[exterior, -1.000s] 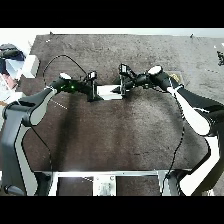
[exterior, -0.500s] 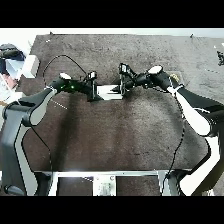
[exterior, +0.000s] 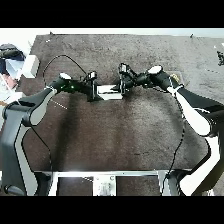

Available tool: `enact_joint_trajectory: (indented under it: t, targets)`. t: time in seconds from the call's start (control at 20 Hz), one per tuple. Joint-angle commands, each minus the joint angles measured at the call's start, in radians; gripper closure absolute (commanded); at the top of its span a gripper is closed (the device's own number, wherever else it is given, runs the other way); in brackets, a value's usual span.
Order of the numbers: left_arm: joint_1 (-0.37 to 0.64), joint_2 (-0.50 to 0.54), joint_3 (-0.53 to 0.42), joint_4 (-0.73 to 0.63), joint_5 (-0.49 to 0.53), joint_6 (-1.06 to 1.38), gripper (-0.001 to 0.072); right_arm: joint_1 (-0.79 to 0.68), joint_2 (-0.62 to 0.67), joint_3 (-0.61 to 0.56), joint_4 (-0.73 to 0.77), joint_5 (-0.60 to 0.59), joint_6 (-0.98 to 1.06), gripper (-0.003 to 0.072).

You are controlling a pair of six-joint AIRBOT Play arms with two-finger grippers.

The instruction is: Fold the box and place the chain.

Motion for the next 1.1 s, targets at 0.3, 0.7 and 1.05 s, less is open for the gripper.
enact_joint_trajectory:
  t: [0.3, 0.7, 1.05]
  targets:
    - [-0.001, 0.0, 0.0, 0.0, -0.001, 0.001, 0.0306, 0.019, 0.0, 0.0, -0.077, -0.037, 0.002, 0.0455]
    - [-0.001, 0.0, 0.0, 0.0, -0.001, 0.001, 0.0306, 0.035, 0.0, 0.0, -0.149, -0.022, 0.06, 0.0456]
    - [-0.001, 0.0, 0.0, 0.0, -0.001, 0.001, 0.0306, 0.035, -0.004, -0.001, -0.162, 0.0, 0.109, 0.0456]
